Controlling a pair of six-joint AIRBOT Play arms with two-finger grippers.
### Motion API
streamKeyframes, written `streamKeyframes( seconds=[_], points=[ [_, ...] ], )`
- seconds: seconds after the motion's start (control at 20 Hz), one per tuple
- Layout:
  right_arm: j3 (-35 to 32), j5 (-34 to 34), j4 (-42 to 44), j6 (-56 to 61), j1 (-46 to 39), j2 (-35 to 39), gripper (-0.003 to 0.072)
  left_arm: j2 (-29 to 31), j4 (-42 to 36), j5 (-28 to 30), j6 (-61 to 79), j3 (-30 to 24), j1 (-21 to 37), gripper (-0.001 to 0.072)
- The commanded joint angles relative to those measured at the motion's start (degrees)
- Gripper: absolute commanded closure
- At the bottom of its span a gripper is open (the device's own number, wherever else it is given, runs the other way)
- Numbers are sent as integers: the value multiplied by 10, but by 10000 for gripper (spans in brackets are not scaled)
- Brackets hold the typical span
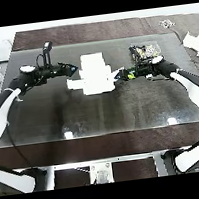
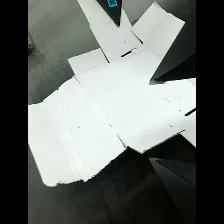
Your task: Fold the box and place the chain.
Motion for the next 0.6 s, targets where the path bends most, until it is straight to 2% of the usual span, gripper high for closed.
streamKeyframes(
  seconds=[0.0,0.35,0.55],
  points=[
    [0,-9,1,24,3,0,677,-46,24,-32,-38,47,0,181],
    [1,-14,-1,32,10,0,676,-57,26,-17,-42,72,0,182],
    [1,-12,-1,32,10,0,675,-100,31,-56,-73,116,0,182]
  ],
)
